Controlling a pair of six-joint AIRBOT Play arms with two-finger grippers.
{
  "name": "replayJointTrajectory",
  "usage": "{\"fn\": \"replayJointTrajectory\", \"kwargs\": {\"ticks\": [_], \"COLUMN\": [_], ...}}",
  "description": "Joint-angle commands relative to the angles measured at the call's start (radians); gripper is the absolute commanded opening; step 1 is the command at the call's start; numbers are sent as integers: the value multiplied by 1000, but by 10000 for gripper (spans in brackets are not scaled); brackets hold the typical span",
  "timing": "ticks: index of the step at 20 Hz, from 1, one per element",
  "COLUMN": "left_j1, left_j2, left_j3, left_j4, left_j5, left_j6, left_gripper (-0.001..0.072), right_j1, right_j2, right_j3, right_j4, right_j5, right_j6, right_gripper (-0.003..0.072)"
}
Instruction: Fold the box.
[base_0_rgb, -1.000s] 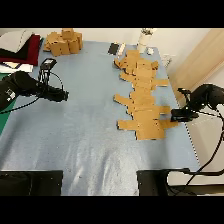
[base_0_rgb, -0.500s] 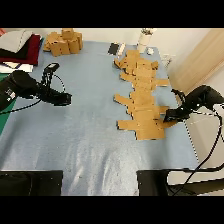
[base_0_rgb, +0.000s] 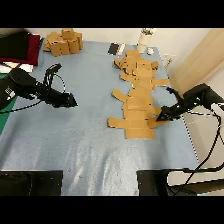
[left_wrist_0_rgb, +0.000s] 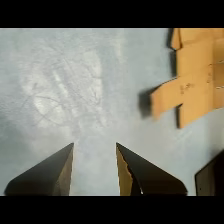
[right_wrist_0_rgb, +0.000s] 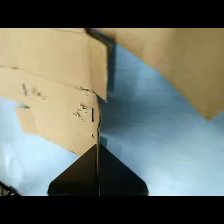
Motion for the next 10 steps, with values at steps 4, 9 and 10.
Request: {"fn": "replayJointTrajectory", "kwargs": {"ticks": [4,9,10], "left_j1": [1,1,1], "left_j2": [-1,-24,-43], "left_j3": [2,0,0], "left_j4": [-39,-45,-56], "left_j5": [-141,-177,-189], "left_j6": [31,53,57], "left_gripper": [433,433,433], "right_j1": [276,477,518], "right_j2": [53,128,145], "right_j3": [-108,-211,-234], "right_j4": [96,103,103], "right_j5": [57,253,303], "right_j6": [98,151,157], "right_gripper": [2,2,2]}}
